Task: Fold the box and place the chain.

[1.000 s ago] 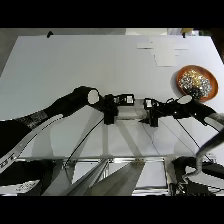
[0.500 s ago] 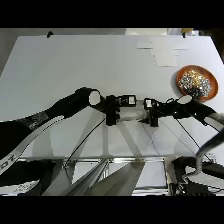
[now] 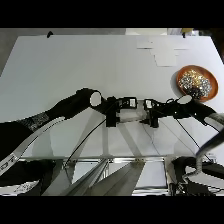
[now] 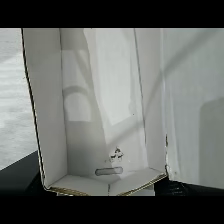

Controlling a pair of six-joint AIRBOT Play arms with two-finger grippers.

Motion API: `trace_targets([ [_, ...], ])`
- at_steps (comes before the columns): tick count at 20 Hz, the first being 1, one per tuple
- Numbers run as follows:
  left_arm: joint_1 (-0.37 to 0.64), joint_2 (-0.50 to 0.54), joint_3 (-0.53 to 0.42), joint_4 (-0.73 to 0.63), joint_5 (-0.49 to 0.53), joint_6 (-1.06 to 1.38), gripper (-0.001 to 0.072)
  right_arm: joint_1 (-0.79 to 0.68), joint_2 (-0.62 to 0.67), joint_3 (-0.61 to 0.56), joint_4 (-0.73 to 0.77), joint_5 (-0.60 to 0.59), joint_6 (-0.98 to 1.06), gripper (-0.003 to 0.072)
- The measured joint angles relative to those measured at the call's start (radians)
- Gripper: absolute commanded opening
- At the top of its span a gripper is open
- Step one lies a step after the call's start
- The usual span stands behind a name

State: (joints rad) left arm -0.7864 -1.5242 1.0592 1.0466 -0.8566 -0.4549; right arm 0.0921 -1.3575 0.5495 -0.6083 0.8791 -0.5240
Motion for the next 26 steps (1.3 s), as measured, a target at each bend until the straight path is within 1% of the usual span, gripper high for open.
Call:
trace_targets([
  [1, 0.000, 0.001, 0.000, 0.004, -0.008, -0.002, 0.0253, 0.000, 0.000, 0.000, 0.000, 0.000, 0.000, 0.0428],
  [3, 0.001, 0.009, 0.000, 0.013, -0.026, -0.025, 0.0130, 0.000, 0.000, 0.000, 0.001, -0.001, 0.000, 0.0428],
  [4, 0.001, 0.017, 0.000, 0.019, -0.035, -0.042, 0.0112, 0.000, 0.000, 0.000, 0.001, -0.001, 0.000, 0.0428],
  [5, 0.001, 0.030, 0.000, 0.028, -0.045, -0.064, 0.0059, 0.000, 0.000, 0.000, 0.002, -0.001, 0.001, 0.0428],
  [6, 0.002, 0.044, 0.000, 0.041, -0.055, -0.088, 0.0049, 0.000, 0.000, 0.000, 0.002, -0.002, 0.002, 0.0428],
  [7, 0.002, 0.061, 0.000, 0.058, -0.063, -0.118, 0.0007, 0.000, 0.000, 0.000, 0.002, -0.002, 0.002, 0.0428],
  [12, 0.003, 0.168, 0.000, 0.184, -0.130, -0.333, 0.0002, 0.000, 0.000, 0.000, 0.003, -0.002, 0.002, 0.0428],
  [15, 0.018, 0.224, 0.000, 0.268, -0.222, -0.524, 0.0002, 0.000, 0.000, 0.000, 0.003, -0.002, 0.002, 0.0428],
  [18, 0.055, 0.246, -0.008, 0.312, -0.307, -0.716, 0.0002, 0.000, 0.000, 0.000, 0.003, -0.002, 0.002, 0.0428],
  [20, 0.090, 0.251, -0.028, 0.322, -0.304, -0.816, 0.0002, 0.000, 0.000, 0.000, 0.003, -0.002, 0.002, 0.0428],
  [22, 0.124, 0.246, -0.049, 0.323, -0.269, -0.894, 0.0003, 0.000, 0.000, 0.000, 0.003, -0.002, 0.002, 0.0428],
  [26, 0.171, 0.185, -0.071, 0.254, -0.194, -1.017, 0.0004, 0.000, 0.000, 0.000, 0.003, -0.002, 0.002, 0.0428],
])
